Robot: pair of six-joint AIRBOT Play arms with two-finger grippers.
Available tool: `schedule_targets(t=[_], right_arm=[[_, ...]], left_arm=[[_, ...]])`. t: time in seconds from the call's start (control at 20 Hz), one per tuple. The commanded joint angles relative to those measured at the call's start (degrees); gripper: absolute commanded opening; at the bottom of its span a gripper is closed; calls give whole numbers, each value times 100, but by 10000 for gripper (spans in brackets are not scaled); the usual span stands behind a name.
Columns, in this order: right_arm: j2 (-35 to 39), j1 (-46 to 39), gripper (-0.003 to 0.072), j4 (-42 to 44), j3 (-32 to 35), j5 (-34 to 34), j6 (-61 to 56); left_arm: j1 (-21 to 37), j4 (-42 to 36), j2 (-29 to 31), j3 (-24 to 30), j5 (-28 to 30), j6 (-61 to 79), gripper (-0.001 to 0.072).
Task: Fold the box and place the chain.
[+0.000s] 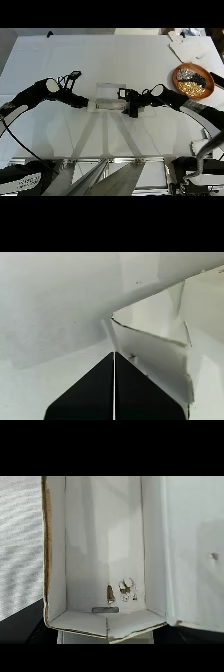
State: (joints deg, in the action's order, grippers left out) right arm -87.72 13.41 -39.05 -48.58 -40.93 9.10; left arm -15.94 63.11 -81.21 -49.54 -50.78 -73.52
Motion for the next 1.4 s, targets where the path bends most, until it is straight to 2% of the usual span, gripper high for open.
schedule_targets(t=[0.0, 0.4, 0.5, 0.6, 0.75, 1.35], right_arm=[[-2, 4, 298, 2, 2, 0, -2], [-2, 4, 298, 2, 2, 0, -2], [-2, 4, 298, 2, 2, 0, -2], [-2, 4, 298, 2, 2, 0, 0], [-2, 4, 298, 2, 2, 0, 0], [-2, 4, 298, 7, 2, -2, 0]], left_arm=[[22, 122, -4, 13, -7, -22, 11], [13, -31, -52, 203, -2, 4, 10], [13, -365, -50, 264, -85, 166, 10], [26, -1023, -35, 264, -232, 643, 10], [26, -1648, -20, 264, -146, 944, 10], [63, -1593, 48, 264, -133, 946, 12]])
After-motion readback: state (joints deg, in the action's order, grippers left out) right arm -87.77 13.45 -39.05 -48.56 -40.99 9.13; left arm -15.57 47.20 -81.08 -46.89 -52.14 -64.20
